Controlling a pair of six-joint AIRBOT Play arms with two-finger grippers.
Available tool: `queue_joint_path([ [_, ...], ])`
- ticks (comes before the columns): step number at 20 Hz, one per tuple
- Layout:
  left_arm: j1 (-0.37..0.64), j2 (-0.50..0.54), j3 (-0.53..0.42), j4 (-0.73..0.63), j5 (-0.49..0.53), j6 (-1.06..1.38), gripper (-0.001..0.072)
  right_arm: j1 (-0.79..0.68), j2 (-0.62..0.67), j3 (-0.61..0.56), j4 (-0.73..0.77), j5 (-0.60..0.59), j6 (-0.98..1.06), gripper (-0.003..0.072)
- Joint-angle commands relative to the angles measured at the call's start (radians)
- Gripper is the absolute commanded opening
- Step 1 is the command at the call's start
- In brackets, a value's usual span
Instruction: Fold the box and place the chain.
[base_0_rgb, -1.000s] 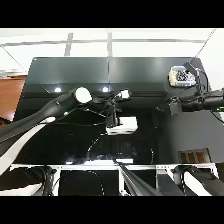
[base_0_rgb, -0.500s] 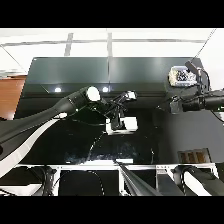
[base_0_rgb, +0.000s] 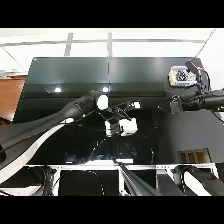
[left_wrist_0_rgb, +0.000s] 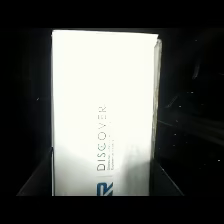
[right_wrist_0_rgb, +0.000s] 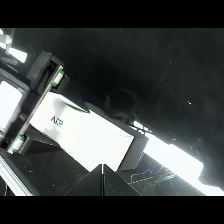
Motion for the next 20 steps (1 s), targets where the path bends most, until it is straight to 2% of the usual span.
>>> queue_joint_path([
  [1, -0.046, 0.0, 0.003, 0.141, 0.065, -0.202, 0.0417, 0.0, 0.001, 0.001, 0.0, -0.004, 0.002, 0.0012],
  [2, -0.042, 0.008, 0.003, 0.136, 0.045, -0.235, 0.0305, -0.001, 0.001, 0.001, -0.006, -0.003, 0.006, 0.0012],
  [5, 0.017, 0.069, 0.002, 0.169, -0.023, -0.352, 0.0305, -0.003, 0.001, 0.001, -0.043, -0.004, 0.044, 0.0012],
  [7, 0.119, 0.127, 0.002, 0.294, -0.09, -0.483, 0.0305, -0.005, 0.001, 0.001, -0.055, -0.013, 0.061, 0.0012],
  [9, 0.292, 0.174, 0.002, 0.416, -0.127, -0.583, 0.0305, -0.005, 0.001, 0.001, -0.055, -0.024, 0.063, 0.0012],
  [12, 0.639, 0.179, 0.027, 0.439, -0.123, -0.713, 0.0305, -0.005, 0.001, 0.001, -0.048, -0.056, 0.111, 0.0012],
  [14, 0.861, 0.13, 0.079, 0.405, -0.113, -0.763, 0.0305, -0.004, 0.001, 0.001, -0.04, -0.084, 0.114, 0.0013],
  [16, 1.014, 0.045, 0.179, 0.329, -0.125, -0.708, 0.0305, -0.004, 0.0, 0.001, -0.04, -0.113, 0.121, 0.0013],
  [18, 1.09, -0.062, 0.319, 0.308, -0.143, -0.65, 0.0305, -0.004, 0.0, 0.001, -0.04, -0.135, 0.126, 0.0013],
  [20, 1.116, -0.186, 0.474, 0.311, -0.176, -0.623, 0.0305, -0.004, 0.0, 0.001, -0.04, -0.146, 0.143, 0.0013],
])
